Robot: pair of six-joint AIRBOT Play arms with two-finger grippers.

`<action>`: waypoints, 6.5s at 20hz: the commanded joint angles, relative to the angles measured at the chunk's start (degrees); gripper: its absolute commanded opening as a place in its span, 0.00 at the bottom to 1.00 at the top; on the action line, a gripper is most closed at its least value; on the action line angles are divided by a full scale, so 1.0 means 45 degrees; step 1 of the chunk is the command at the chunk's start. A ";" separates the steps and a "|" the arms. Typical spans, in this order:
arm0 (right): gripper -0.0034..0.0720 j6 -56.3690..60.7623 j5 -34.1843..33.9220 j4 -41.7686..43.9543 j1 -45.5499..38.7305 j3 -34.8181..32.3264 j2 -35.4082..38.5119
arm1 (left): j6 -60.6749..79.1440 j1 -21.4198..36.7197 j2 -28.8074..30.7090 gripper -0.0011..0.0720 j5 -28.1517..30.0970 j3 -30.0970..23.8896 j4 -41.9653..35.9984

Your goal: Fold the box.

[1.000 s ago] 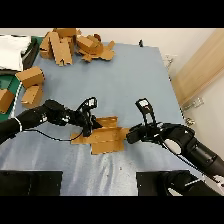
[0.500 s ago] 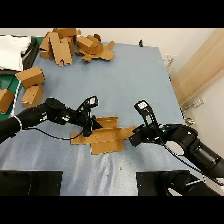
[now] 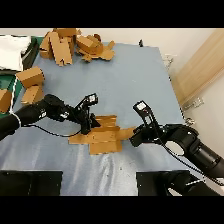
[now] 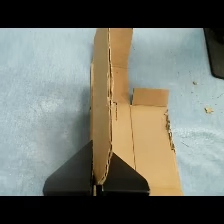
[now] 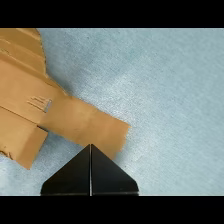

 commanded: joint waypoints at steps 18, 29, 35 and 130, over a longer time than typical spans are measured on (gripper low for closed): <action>0.05 -0.0034 -0.0379 0.0369 0.0000 0.0010 -0.0913 | 0.1715 0.0588 -0.1413 0.04 -0.1996 0.0656 0.0126; 0.05 -0.0369 -0.0228 0.0510 0.2152 0.0010 -0.0913 | 0.1545 0.0719 -0.1413 0.04 -0.1141 0.0656 0.0015; 0.40 -0.1200 0.0160 0.1200 0.3988 0.0010 -0.1020 | 0.1277 0.0816 -0.1413 0.04 -0.1574 0.0656 0.0015; 0.64 0.2103 -0.4765 -0.7334 0.4954 -0.0913 -0.3662 | 0.1282 0.0816 -0.1418 0.04 -0.2472 0.0651 0.0034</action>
